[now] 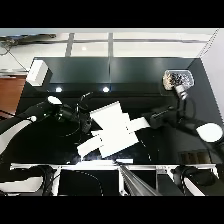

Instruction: Fold the box and place the chain.

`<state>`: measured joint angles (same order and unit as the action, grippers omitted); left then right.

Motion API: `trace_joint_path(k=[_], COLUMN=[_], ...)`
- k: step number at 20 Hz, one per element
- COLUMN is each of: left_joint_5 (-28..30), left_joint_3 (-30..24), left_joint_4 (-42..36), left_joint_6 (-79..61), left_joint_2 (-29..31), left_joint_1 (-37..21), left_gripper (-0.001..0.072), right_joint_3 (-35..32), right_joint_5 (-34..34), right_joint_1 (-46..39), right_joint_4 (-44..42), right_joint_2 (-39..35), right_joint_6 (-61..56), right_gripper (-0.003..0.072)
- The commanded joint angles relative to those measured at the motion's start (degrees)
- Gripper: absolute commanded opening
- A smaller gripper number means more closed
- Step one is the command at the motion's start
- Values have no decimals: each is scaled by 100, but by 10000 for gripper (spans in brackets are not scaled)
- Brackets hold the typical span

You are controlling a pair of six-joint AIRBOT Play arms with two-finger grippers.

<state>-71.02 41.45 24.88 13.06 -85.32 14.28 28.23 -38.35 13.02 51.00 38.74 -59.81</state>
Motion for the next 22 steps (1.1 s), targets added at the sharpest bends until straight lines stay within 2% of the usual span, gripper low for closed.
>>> trace_joint_path(k=[1,3,5,7,9,10,14,16,22], left_joint_5=[31,623,1716,2570,3053,3147,2931,2964,3034], left_joint_3=[90,177,229,219,216,216,216,216,216], left_joint_4=[22,125,629,977,1117,1091,1189,1281,1388], left_joint_6=[-1200,-1567,-1679,-1917,-2055,-2050,-2063,-2063,-2048], left_joint_2=[138,374,662,791,776,761,643,592,575], left_joint_1=[116,450,859,1180,1388,1425,1429,1469,1502], left_gripper=[22,22,22,23,24,25,26,25,26], right_joint_3=[839,841,715,509,267,164,-175,-195,-195], right_joint_5=[-1604,-2002,-2273,-2240,-2218,-2157,-1718,-1515,-1152], right_joint_1=[-868,-898,-883,-883,-883,-866,-238,140,601], right_joint_4=[1506,1720,1600,1360,1016,828,643,651,428], right_joint_2=[-4,17,55,136,221,256,474,680,1381], right_joint_6=[479,1510,2441,2918,3558,3738,4164,4739,5351], right_gripper=[665,665,665,665,665,665,665,665,665])
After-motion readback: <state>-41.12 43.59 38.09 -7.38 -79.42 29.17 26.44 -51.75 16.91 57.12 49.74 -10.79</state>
